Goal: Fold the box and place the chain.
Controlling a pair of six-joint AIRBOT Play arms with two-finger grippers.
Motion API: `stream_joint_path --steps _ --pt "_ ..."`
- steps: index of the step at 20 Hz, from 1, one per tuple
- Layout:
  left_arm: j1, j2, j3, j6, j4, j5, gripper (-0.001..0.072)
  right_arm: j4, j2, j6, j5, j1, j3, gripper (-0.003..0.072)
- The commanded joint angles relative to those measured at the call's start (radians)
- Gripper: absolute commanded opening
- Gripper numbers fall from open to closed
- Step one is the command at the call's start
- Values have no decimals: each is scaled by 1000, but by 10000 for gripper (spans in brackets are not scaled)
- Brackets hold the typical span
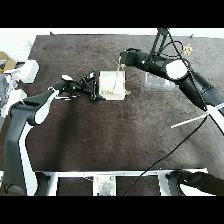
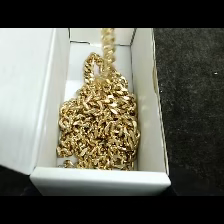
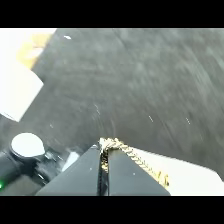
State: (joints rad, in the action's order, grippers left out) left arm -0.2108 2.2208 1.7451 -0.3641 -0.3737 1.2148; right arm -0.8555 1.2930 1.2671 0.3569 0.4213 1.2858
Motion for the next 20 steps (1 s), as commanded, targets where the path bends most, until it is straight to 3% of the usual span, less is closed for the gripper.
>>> stream_joint_path --steps 1,6,9,10,11,16,17,19,20 --pt "1 0 0 0 0 0 274 -40 -6 0 -64 57 38 2" --pt "1 0 0 0 0 0 274 -95 43 1 -64 61 35 2" --pt "1 0 0 0 0 0 274 -148 114 1 -2 61 35 10" --pt "1 0 0 0 0 0 274 -174 139 1 32 61 34 258" --pt "1 0 0 0 0 0 274 -204 162 2 50 60 33 457" --pt "1 0 0 0 0 0 274 -233 182 10 66 -28 39 408" --pt "1 0 0 0 0 0 274 -233 182 8 72 -56 40 324" --pt "1 0 0 0 0 0 274 -224 183 -52 83 -119 44 320" --pt "1 0 0 0 0 0 274 -199 183 -99 84 -148 45 209"
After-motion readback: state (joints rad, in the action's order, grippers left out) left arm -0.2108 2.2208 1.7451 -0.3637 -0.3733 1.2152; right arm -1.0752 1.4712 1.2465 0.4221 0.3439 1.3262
